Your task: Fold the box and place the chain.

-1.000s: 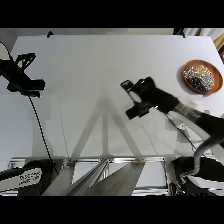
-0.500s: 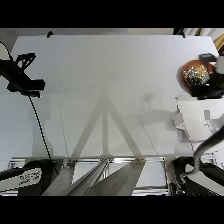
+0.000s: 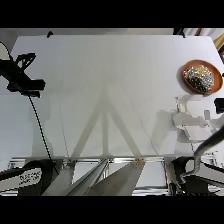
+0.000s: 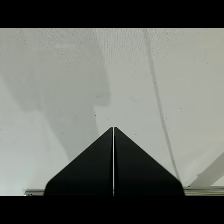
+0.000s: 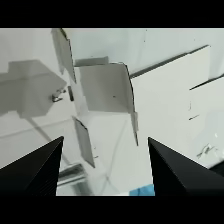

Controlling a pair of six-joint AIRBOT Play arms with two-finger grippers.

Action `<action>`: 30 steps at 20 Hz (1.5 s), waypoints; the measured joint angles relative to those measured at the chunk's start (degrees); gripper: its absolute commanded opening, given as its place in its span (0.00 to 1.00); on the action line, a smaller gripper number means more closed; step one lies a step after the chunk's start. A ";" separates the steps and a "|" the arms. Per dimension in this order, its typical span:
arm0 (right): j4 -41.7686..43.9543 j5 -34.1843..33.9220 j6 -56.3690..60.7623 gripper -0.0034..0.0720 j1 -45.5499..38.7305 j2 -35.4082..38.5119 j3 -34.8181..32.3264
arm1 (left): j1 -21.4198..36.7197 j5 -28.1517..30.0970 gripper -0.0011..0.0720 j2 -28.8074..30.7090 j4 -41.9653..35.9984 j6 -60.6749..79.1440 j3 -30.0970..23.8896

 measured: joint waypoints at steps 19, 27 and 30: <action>-4.90 2.34 -2.93 0.05 0.33 -10.08 -0.02 | 0.02 0.00 0.03 0.00 0.00 0.02 0.00; 24.61 -8.44 -11.56 0.05 8.13 11.06 -10.88 | 0.00 0.00 0.03 0.00 -0.02 0.00 0.00; 35.23 -14.84 -12.85 0.05 12.81 20.06 -20.20 | 0.02 0.00 0.03 0.00 0.00 0.02 0.00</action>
